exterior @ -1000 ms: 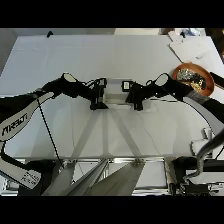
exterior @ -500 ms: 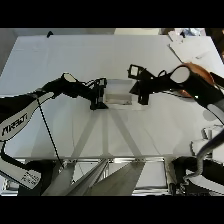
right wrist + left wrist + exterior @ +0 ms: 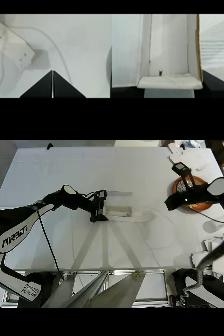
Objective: Fold the box and place the chain.
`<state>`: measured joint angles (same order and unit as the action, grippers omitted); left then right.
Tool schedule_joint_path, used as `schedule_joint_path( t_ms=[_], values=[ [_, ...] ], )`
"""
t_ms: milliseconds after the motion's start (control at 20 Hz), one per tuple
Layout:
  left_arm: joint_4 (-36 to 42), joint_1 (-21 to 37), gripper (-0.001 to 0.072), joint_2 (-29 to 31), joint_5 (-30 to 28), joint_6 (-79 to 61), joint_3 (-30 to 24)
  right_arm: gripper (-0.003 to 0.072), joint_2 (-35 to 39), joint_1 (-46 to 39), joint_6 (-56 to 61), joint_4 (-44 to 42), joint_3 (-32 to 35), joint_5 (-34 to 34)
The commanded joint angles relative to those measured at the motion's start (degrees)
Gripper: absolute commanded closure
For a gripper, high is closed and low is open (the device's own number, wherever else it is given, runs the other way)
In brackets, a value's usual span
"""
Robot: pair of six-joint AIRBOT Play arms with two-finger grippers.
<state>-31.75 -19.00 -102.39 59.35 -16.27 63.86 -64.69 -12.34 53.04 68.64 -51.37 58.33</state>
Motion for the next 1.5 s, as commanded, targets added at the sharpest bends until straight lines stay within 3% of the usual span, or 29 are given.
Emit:
schedule_joint_path(
  t_ms=[0,150,500,700,850,900,1000,1450],
  values=[
    [0.0,0.0,0.0388,0.0,0.0,0.0,0.0,0.0683,-0.9,-3.3,5.0,-4.0,6.3,-0.9],
    [0.0,0.0,0.0388,0.0,0.0,0.0,0.0,0.0683,-5.4,-1.9,5.0,-11.9,9.7,-3.7],
    [0.0,0.0,0.0388,0.0,0.0,0.0,0.0,0.0685,-15.6,5.0,3.1,-20.7,9.8,-6.9],
    [0.0,0.0,0.0388,0.0,0.0,0.0,0.0,0.0684,-15.7,5.9,-4.2,-33.1,9.8,-7.0],
    [0.0,0.0,0.0388,0.0,0.0,0.0,0.0,0.0673,-15.7,6.0,-5.8,-37.8,9.8,-6.8],
    [0.0,0.0,0.0388,0.0,0.0,0.0,0.0,0.0616,-15.7,6.0,-5.8,-38.6,9.8,-6.6],
    [0.0,0.0,0.0388,0.0,0.0,0.0,0.0,0.0365,-15.7,6.0,-5.7,-40.6,9.8,-6.0],
    [0.0,0.0,0.0388,0.0,0.0,0.0,0.0,0.0347,-13.4,6.0,-9.7,-46.7,9.8,-5.5]
  ],
)
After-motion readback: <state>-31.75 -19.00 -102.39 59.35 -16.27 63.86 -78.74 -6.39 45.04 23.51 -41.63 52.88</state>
